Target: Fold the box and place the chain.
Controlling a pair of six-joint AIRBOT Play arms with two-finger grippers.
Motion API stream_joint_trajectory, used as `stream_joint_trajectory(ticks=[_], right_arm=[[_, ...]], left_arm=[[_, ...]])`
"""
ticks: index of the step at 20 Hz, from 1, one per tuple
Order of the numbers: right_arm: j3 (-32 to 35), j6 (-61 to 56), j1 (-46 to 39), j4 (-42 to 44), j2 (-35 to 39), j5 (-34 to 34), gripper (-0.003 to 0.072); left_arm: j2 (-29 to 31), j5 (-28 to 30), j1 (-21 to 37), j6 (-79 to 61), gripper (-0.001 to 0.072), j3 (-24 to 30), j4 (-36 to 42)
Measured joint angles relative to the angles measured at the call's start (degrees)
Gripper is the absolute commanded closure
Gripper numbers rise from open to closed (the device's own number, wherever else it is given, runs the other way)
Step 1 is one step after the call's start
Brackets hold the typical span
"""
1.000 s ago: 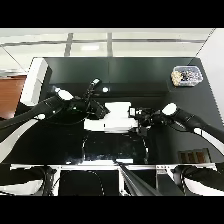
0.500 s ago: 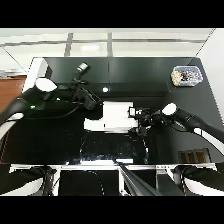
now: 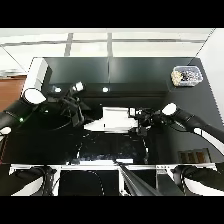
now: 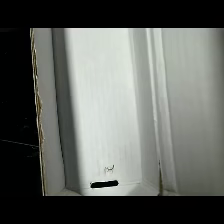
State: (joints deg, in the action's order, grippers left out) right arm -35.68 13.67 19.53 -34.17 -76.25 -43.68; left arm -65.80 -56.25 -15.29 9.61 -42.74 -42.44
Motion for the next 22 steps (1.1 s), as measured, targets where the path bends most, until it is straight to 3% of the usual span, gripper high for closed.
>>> stream_joint_trajectory(ticks=[4,8,11,13,14,17,22], right_arm=[[0.0,0.0,0.0,0.0,0.0,0.0,0.0463],[0.0,0.0,0.0,0.0,0.0,0.0,0.0463],[0.0,0.0,0.0,0.0,0.0,0.0,0.0463],[0.0,0.0,0.0,0.0,0.0,0.0,0.0463],[0.0,0.0,0.0,0.0,0.0,0.0,0.0463],[0.0,0.0,0.0,0.0,0.0,0.0,0.0464],[0.0,0.0,0.0,0.0,0.0,0.0,0.0464]], left_arm=[[-1.4,5.9,-4.2,-13.7,0.0002,2.3,-1.0],[-5.0,9.2,-7.1,-18.7,0.0040,2.8,0.5],[-7.1,10.1,-7.8,-20.1,0.0225,3.0,2.4],[-8.1,9.2,-8.2,-20.5,0.0267,3.0,3.2],[-8.5,8.9,-8.5,-20.7,0.0386,3.0,3.6],[-9.2,8.0,-9.4,-21.1,0.0540,3.0,5.4],[-9.6,8.2,-10.2,-21.3,0.0543,3.0,7.1]])
